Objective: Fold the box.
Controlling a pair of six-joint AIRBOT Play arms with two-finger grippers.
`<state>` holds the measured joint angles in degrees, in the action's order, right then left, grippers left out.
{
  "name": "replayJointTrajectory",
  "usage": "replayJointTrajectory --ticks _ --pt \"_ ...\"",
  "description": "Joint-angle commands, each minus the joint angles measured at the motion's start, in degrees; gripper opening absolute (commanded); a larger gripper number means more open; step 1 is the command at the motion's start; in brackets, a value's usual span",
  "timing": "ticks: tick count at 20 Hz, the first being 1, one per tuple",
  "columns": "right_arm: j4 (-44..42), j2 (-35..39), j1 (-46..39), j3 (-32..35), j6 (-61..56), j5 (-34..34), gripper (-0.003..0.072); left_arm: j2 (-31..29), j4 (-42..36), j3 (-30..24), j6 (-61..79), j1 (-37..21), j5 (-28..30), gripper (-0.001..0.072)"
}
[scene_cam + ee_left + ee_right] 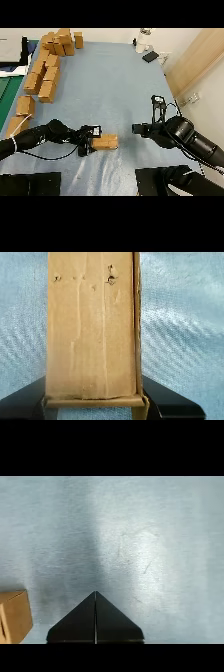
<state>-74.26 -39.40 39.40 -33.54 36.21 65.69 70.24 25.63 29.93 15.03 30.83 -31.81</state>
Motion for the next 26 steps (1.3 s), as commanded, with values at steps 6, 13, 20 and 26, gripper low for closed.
replayJointTrajectory --ticks 6,13,20,26 --pt "-1.81 -5.51 -0.48 -0.24 -0.26 -3.21 0.0004 0.00 0.00 0.13 -2.95 -0.09 -0.07 0.0441" --pt "-0.04 -5.57 -0.50 -0.24 -1.31 -3.76 0.0004 -9.20 6.86 0.37 -31.12 -9.51 7.67 0.0442" --pt "1.51 -5.55 -0.50 -0.24 -1.20 -3.78 0.0004 -14.34 27.61 0.37 -59.47 -34.21 -1.77 0.0442" --pt "2.47 -5.53 -0.50 -0.24 1.14 -3.78 0.0004 -14.34 30.10 0.37 -67.23 -49.33 -8.35 0.0442"
